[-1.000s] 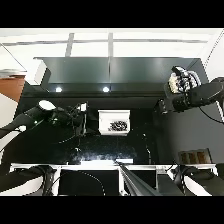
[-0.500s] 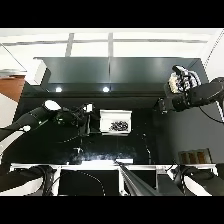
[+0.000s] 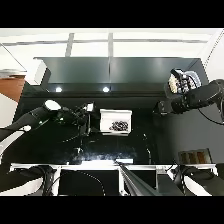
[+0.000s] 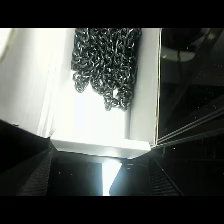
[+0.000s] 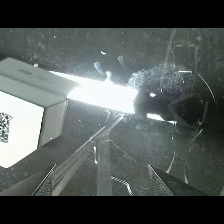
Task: Fold the box and place the chain.
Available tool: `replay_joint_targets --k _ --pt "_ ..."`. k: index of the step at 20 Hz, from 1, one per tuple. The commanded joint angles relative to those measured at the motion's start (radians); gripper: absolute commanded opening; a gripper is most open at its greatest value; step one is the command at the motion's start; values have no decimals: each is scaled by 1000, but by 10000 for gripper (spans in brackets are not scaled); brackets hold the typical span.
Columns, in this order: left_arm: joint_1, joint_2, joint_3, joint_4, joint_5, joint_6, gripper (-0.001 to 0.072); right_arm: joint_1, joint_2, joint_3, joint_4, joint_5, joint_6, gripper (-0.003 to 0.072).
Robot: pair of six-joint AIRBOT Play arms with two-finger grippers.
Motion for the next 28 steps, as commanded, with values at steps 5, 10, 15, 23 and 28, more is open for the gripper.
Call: replay_joint_targets --k 5,10,15,23,28 --pt "-1 7 1 16 -59 11 703 1 0 -2 0 -2 0 707" --pt "-1 7 1 14 10 16 704 1 0 -2 0 -2 0 707" --pt "-33 7 1 14 -1 16 704 1 0 -2 0 0 0 707" --pt "-50 4 1 -40 42 19 704 1 0 -2 0 5 1 708" --pt "-78 -5 6 4 46 14 702 1 0 -2 0 6 0 708"
